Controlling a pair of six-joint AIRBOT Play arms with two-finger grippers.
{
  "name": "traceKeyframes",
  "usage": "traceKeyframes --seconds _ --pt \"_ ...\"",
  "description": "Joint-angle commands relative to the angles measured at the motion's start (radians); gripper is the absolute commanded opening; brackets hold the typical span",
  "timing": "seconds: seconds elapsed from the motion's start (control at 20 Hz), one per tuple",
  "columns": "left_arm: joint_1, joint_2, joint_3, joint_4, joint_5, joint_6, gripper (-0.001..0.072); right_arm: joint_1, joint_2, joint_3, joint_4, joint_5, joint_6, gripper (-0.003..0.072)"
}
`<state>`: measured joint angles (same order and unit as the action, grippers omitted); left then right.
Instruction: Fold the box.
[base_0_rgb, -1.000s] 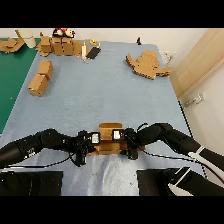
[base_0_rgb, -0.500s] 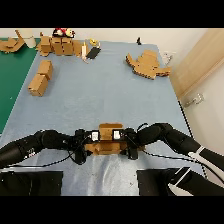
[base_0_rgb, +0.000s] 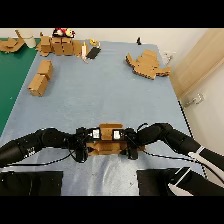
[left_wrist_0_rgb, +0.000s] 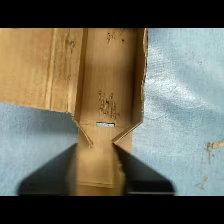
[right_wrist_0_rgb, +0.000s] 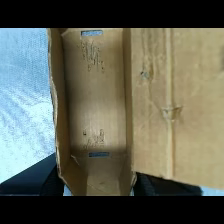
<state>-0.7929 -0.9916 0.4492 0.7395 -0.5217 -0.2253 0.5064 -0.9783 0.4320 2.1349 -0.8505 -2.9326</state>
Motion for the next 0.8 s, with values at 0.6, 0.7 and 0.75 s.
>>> traceKeyframes --seconds 0.6,0.7,0.75 --pt "-0.031 -0.045 0.038 -0.068 0.017 0.061 0.0174 0.000 0.001 0.000 0.000 0.000 0.000 0.0495" --pt "-0.045 -0.051 0.038 -0.071 0.037 0.061 0.0173 0.000 0.001 0.000 0.000 0.000 0.000 0.0495" --pt "-0.051 -0.058 0.038 -0.071 0.056 0.061 0.0173 0.000 0.001 0.000 0.000 0.000 0.000 0.0495"
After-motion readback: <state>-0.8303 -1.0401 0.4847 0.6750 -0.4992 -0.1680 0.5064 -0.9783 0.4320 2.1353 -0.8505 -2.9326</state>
